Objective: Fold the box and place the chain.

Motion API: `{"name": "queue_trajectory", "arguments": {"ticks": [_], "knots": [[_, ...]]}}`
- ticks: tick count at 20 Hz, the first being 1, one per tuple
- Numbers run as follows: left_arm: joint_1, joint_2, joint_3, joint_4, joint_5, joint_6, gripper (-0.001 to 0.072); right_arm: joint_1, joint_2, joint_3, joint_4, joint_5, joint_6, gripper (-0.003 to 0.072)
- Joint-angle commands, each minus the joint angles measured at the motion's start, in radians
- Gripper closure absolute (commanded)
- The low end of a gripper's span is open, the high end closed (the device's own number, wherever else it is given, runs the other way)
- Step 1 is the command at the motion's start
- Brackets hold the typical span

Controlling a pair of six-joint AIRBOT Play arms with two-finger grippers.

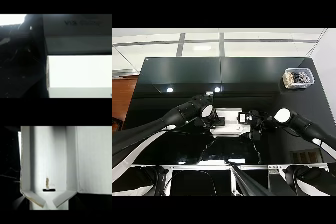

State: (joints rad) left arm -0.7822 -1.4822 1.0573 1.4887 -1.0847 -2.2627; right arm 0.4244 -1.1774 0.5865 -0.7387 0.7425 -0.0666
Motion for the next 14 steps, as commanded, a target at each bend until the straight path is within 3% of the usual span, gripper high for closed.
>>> {"name": "queue_trajectory", "arguments": {"ticks": [1,2,3,4,5,14], "knots": [[0.000,0.001,0.001,0.011,-0.001,0.008,0.0686,0.000,0.018,0.001,-0.029,0.028,0.014,0.0142],[0.000,0.001,0.001,0.010,0.000,0.008,0.0686,0.000,0.018,0.001,-0.029,0.032,0.014,0.0142],[0.000,0.001,0.001,0.010,0.000,0.008,0.0686,0.000,0.018,0.001,-0.020,0.040,0.014,0.0201],[0.000,0.001,0.001,0.010,0.000,0.008,0.0685,0.000,0.018,0.001,0.002,0.042,0.019,0.0346],[0.000,0.001,0.001,0.009,-0.001,0.011,0.0685,0.000,0.018,0.001,0.031,0.041,0.018,0.0442],[0.000,0.000,0.001,-0.032,0.004,0.040,0.0684,0.028,-0.051,0.000,0.240,0.016,0.018,0.0454]]}}
